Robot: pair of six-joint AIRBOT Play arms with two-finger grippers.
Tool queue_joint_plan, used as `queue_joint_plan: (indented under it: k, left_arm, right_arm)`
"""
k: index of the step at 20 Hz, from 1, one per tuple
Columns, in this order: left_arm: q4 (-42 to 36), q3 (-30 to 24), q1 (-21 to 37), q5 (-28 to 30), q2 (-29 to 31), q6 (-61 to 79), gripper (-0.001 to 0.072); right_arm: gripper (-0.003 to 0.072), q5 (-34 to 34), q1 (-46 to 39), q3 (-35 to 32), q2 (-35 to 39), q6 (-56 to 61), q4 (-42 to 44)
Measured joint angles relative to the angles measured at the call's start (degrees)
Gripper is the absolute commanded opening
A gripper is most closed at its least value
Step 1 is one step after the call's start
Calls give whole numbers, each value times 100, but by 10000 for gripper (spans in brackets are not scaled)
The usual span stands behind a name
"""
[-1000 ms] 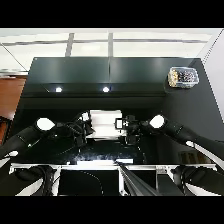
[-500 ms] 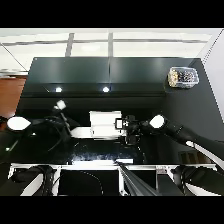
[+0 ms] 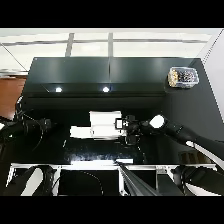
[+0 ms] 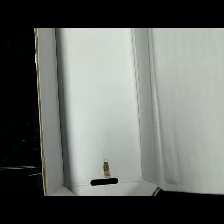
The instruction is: Fold the box and place the chain.
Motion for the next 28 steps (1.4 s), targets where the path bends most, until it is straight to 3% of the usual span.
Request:
queue_joint_plan:
  k: [3, 7, 12, 17, 28]
  left_arm:
    - [369, 0, 98, -304, -398, -815, 28]
    - [297, 2, 98, -660, -1014, -1224, 28]
    - [98, 2, -330, -748, -1534, -1228, 28]
    - [-297, 15, -822, -511, -1718, -1104, 28]
    - [-424, 57, -1104, -380, -1862, -1075, 28]
  right_arm:
    - [337, 0, 0, 0, 0, 0, 0]
    - [336, 0, 0, -2, 0, 0, 0]
    - [337, 0, 0, -2, 0, -2, 0]
    - [337, 0, 0, 0, 0, -2, 0]
    - [337, 0, 0, 0, 0, -2, -2]
